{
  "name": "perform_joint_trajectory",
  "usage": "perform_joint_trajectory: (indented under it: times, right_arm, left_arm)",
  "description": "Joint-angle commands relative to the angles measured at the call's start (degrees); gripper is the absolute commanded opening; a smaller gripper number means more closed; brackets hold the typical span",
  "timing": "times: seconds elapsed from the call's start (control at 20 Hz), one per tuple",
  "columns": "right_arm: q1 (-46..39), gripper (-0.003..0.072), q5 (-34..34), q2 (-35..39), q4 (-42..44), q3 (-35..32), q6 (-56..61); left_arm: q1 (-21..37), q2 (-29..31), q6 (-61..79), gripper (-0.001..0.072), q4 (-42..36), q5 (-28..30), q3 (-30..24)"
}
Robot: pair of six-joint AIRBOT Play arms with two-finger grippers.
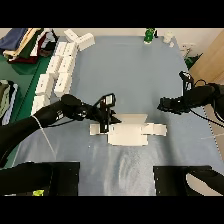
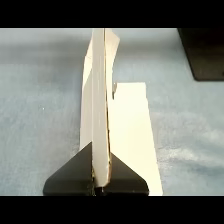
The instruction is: Fold the box.
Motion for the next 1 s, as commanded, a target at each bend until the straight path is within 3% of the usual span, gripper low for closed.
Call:
perform_joint_trajectory:
  times: [0.0, 0.45, 0.65, 0.95]
  right_arm:
    - [0.00, 0.0465, 0.44, 0.04, 0.42, 0.09, 0.90]
    - [0.09, 0.0465, 0.33, 0.04, 1.51, 0.09, 0.87]
    - [0.09, 0.0461, 0.35, 0.02, 1.51, 0.09, 0.87]
    - [0.11, 0.0461, 0.37, 0.02, 1.51, 0.09, 0.87]
  left_arm:
    - [-3.85, 0.94, 7.15, 0.0007, -1.81, 8.11, -3.82]
    - [-1.22, 0.85, 0.13, 0.0011, -1.64, 9.55, -3.69]
    - [2.45, 0.81, -1.84, 0.0011, -1.38, 3.02, -2.75]
    - [2.19, -1.90, -1.64, 0.0011, -1.16, 1.92, -2.75]
